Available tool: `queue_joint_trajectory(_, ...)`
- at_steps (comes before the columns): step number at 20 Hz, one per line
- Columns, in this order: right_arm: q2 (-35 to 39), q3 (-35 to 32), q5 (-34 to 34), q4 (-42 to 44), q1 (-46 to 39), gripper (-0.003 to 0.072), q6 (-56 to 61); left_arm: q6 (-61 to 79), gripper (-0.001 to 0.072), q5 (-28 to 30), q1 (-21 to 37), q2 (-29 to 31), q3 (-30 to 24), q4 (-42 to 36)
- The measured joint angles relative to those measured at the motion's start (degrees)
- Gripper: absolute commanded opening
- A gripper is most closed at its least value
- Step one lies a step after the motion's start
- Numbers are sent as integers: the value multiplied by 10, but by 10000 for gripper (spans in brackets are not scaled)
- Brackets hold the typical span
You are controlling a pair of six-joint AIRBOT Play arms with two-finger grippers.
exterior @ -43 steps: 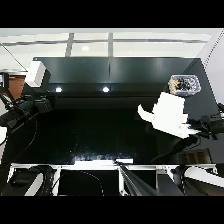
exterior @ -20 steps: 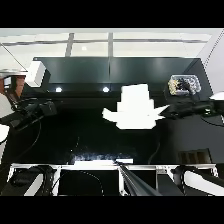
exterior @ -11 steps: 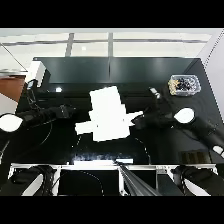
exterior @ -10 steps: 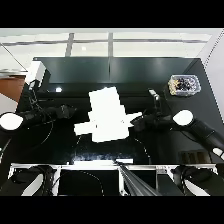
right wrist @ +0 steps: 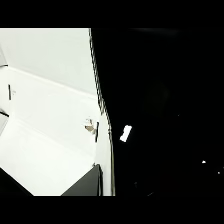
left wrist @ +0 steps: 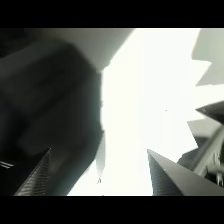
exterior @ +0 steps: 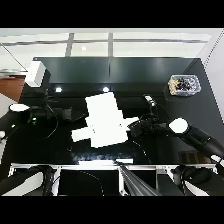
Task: Fold the box and place the chain.
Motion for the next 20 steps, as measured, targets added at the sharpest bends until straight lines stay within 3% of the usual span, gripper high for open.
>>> queue_joint_trajectory(4,0,0,4,0,2,39,4,66,672,-55,-54,-97,84,19)
queue_joint_trajectory(6,0,0,8,0,2,39,5,81,609,-98,-76,-144,130,38)
queue_joint_trajectory(10,0,0,14,0,2,39,6,93,588,-151,-101,-204,180,63)
queue_joint_trajectory(11,0,0,15,0,2,39,6,95,530,-160,-104,-214,186,66)
queue_joint_trajectory(13,0,0,15,0,2,39,6,98,483,-178,-108,-231,194,74)
queue_joint_trajectory(16,0,-1,13,0,2,39,7,104,274,-196,-112,-246,199,87)
queue_joint_trajectory(18,0,0,12,0,2,39,7,108,215,-201,-113,-250,200,92)
queue_joint_trajectory(19,0,-1,12,0,2,39,7,110,134,-201,-114,-251,201,94)
queue_joint_trajectory(20,0,0,11,0,2,39,7,111,105,-202,-114,-252,201,96)
